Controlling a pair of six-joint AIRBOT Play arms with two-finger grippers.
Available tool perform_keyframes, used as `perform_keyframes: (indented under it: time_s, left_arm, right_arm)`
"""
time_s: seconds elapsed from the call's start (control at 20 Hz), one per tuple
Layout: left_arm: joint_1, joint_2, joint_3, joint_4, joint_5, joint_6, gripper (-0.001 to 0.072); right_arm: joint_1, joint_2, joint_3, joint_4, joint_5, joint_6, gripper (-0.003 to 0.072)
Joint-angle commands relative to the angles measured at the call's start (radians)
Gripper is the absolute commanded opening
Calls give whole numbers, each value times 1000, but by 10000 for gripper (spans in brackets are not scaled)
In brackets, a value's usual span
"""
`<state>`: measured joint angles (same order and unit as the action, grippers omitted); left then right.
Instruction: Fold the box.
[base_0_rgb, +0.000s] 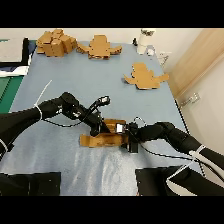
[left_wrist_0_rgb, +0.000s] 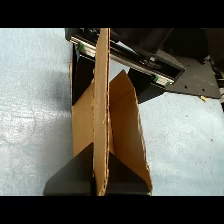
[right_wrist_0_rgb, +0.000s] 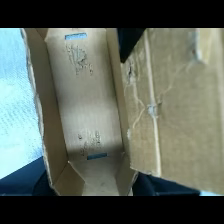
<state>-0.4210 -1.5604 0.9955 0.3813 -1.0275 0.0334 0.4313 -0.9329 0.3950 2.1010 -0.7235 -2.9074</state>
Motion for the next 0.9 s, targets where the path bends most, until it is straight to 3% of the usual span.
perform_keyframes:
  time_s: [0.0, 0.25, 0.3, 0.35, 0.4, 0.7, 0.85]
  left_arm:
    - [1, 0, 0, 0, 4, -1, 12]
    - [23, 1, 0, 2, 1, -94, 14]
    - [27, 1, 0, 3, -5, -109, 73]
    - [30, 2, 1, 0, -4, -110, 291]
    - [30, 4, 1, 0, -4, -126, 434]
    - [36, 32, 1, 16, -56, -199, 438]
    - [75, 101, 1, 136, -65, -350, 438]
  right_arm:
    - [1, -1, 0, 0, 0, 0, 552]
    - [1, -1, 0, -3, 0, 0, 552]
    - [1, -1, 0, -3, -1, 0, 552]
    - [1, -1, 0, -3, 0, 0, 552]
    - [1, -1, 0, -3, 0, 0, 552]
    - [1, -1, 0, -19, 0, 0, 552]
    - [1, -1, 0, -18, 0, 0, 552]
